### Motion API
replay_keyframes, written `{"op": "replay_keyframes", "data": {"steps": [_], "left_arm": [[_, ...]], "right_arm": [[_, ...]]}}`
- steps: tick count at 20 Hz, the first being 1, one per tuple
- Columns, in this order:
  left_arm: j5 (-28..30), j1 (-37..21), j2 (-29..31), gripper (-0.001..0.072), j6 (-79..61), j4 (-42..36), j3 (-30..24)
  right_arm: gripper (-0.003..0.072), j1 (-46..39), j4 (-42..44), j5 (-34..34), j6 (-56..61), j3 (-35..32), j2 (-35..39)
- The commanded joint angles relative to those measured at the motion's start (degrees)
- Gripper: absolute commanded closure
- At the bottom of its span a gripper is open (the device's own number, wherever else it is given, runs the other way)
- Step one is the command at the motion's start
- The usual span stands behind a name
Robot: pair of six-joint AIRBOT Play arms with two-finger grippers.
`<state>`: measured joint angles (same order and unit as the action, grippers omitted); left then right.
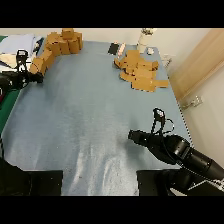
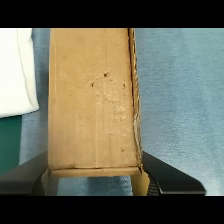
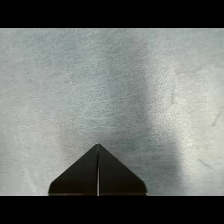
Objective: Fold the box.
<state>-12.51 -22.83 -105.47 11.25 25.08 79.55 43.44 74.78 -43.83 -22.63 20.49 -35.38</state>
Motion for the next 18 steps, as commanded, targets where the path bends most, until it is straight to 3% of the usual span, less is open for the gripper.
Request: {"op": "replay_keyframes", "data": {"steps": [1, 4, 5, 6, 8, 13, 18], "left_arm": [[-0.22, 0.24, -0.55, 0.0236, 4.20, 4.81, 0.72], [-4.22, -0.04, -0.48, 0.0233, 13.14, 16.83, 0.74], [-5.77, -0.37, -0.42, 0.0144, 16.92, 21.07, 0.74], [-6.54, -0.79, -0.42, 0.0009, 20.24, 24.20, 0.74], [-8.41, -2.01, -0.24, 0.0009, 23.08, 25.29, 0.85], [-21.70, -4.09, 0.83, 0.0008, 24.79, 25.38, 4.33], [-35.82, -4.52, 8.11, 0.0010, 26.29, 27.96, 4.92]], "right_arm": [[0.0682, -0.02, -0.04, 0.42, 0.28, 0.02, -0.02], [0.0682, -0.02, -0.04, 0.42, 0.26, 0.02, -0.02], [0.0682, -0.02, -0.02, 0.42, 0.26, 0.02, -0.02], [0.0682, -0.02, -0.02, 0.42, 0.26, 0.02, -0.02], [0.0682, -0.02, -0.04, 0.46, 0.26, 0.02, -0.02], [0.0682, -0.02, -0.04, 0.48, 0.24, 0.02, -0.02], [0.0682, -0.02, 0.00, 0.46, 0.13, 0.02, -0.02]]}}
